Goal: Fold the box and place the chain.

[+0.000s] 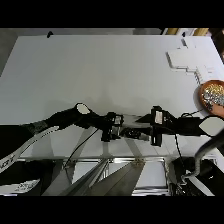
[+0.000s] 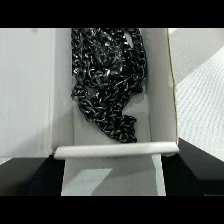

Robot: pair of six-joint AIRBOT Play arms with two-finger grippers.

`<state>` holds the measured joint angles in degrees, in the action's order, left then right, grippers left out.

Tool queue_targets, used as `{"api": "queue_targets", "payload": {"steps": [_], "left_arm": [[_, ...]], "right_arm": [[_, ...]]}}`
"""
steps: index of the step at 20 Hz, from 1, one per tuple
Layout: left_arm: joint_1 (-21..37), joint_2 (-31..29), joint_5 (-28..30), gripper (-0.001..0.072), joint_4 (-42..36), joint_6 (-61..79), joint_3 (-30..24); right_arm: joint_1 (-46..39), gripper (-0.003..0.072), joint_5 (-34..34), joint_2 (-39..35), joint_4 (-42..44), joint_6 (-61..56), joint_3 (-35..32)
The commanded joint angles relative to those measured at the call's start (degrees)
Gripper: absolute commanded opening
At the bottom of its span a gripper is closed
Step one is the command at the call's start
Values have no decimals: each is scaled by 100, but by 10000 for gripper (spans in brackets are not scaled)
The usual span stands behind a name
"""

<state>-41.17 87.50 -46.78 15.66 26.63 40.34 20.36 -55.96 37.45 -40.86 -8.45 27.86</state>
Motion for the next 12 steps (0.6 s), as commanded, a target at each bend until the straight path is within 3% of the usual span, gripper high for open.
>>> {"api": "queue_targets", "payload": {"steps": [1, 4, 7, 9, 12], "left_arm": [[2, 2, 2, 210, 2, 2, 4], [2, 2, 4, 210, 2, 2, 2], [2, 2, 2, 210, 2, 0, 2], [2, 2, 2, 210, 2, 0, 2], [2, 2, 2, 210, 2, 0, 4]], "right_arm": [[52, 219, -35, 90, -835, -81, 581], [-474, 217, -149, 92, -1617, -46, 1167], [-1425, 213, -295, 136, -1681, 127, 1204], [-1928, 154, -472, 315, -2114, 127, 1196], [-2094, 153, -498, 789, -2382, 138, 1045]]}}
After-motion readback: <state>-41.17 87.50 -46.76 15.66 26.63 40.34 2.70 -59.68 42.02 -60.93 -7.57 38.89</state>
